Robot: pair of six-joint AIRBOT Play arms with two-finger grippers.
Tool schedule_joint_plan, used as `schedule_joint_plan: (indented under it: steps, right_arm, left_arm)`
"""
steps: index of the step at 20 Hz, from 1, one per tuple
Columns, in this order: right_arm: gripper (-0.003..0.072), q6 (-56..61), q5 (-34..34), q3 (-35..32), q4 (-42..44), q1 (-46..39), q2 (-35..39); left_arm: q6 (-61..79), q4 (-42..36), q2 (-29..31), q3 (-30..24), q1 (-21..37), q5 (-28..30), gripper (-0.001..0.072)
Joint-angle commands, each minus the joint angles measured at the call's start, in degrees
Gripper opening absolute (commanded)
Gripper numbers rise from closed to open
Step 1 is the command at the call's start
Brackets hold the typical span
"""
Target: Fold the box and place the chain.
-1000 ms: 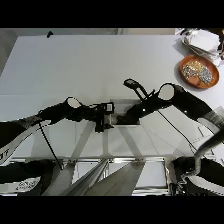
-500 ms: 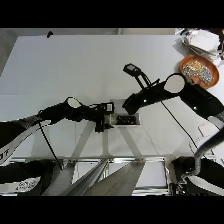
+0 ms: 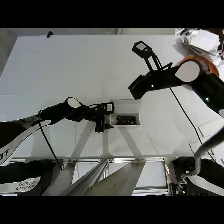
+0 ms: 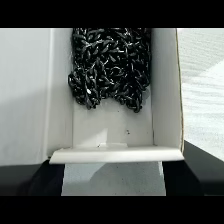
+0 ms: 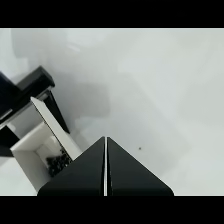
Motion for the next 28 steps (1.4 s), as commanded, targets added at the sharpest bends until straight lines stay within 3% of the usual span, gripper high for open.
schedule_joint_plan:
  steps: [1, 8, 10, 11, 13, 17, 22, 25, 28]
  right_arm:
    - [0.0011, -7.2, 7.1, 0.3, 1.3, -0.5, -3.1]
    - [0.0019, -16.8, 17.2, 0.3, 5.8, -0.5, -5.9]
    - [0.0136, -20.2, 21.7, 0.3, 6.2, -0.4, -5.9]
    - [0.0139, -20.6, 23.8, 0.3, 6.4, -0.3, -5.9]
    - [0.0251, -21.7, 25.5, 0.3, 6.8, -0.2, -5.9]
    - [0.0418, -25.4, 25.2, 0.3, 6.6, 1.8, -5.9]
    - [0.0399, -27.6, 20.6, 0.3, 0.0, 5.9, -5.6]
    - [0.0400, -27.7, 19.0, 0.3, 1.1, 5.8, -3.0]
    - [0.0404, -28.2, 10.8, 0.3, 5.7, 3.2, -0.5]
  left_arm:
    - [0.0, 0.0, 0.0, 0.0, 0.0, 0.0, 0.0210]
    - [0.0, 0.0, 0.0, 0.0, 0.0, 0.0, 0.0210]
    - [0.0, 0.0, 0.0, 0.0, 0.0, 0.0, 0.0210]
    - [0.0, 0.0, 0.0, 0.0, 0.0, 0.0, 0.0210]
    - [0.0, 0.0, 0.0, 0.0, 0.0, 0.0, 0.0210]
    - [0.0, 0.0, 0.0, 0.0, 0.0, 0.0, 0.0210]
    - [0.0, 0.0, 0.0, 0.0, 0.0, 0.0, 0.0210]
    - [0.0, 0.0, 0.0, 0.0, 0.0, 0.0, 0.0210]
    - [0.0, 0.0, 0.0, 0.0, 0.0, 0.0, 0.0210]
